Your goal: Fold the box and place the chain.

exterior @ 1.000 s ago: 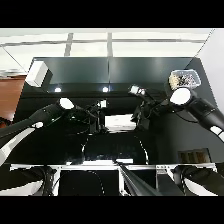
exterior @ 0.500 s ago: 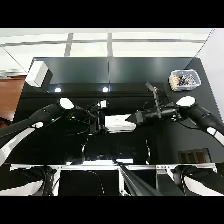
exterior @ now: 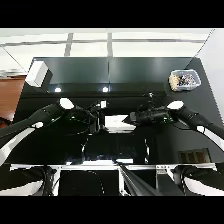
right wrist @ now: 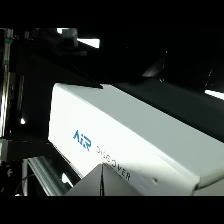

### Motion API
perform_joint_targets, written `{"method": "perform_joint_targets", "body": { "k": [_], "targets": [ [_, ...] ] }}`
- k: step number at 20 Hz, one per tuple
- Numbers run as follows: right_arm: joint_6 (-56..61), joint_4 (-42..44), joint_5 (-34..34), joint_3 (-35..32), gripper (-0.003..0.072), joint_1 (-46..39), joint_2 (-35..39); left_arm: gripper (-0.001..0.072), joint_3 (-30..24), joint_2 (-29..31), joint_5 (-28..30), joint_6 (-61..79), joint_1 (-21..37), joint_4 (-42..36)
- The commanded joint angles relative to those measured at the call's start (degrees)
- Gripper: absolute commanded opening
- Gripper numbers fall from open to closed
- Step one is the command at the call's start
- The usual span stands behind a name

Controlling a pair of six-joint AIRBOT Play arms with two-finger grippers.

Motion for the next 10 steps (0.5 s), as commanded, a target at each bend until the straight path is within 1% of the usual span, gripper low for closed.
{"method": "perform_joint_targets", "body": {
  "k": [1, 4, 6, 8, 10],
  "targets": [
    [1.66, -3.04, -3.37, -0.09, 0.0013, 1.18, -0.35, 0.0465, -0.02, -0.04, 0.02, -0.24, -0.02, -0.17],
    [0.96, -2.99, -3.58, -0.04, 0.0013, 1.14, -0.31, 0.0465, -0.02, -0.04, 0.02, -0.24, 0.00, -0.15],
    [-1.01, -3.04, -2.08, 0.79, 0.0013, 0.79, 0.42, 0.0465, 0.00, -0.04, 0.02, -0.24, 0.07, -0.15],
    [-1.75, -4.44, 2.21, 3.45, 0.0013, -0.92, 3.65, 0.0465, 0.02, -0.04, 0.00, -0.24, 0.09, -0.15],
    [-1.16, -9.94, 7.28, 7.23, 0.0013, -3.63, 8.94, 0.0473, 0.04, 0.11, 0.17, -0.24, 0.09, -0.11]
  ]
}}
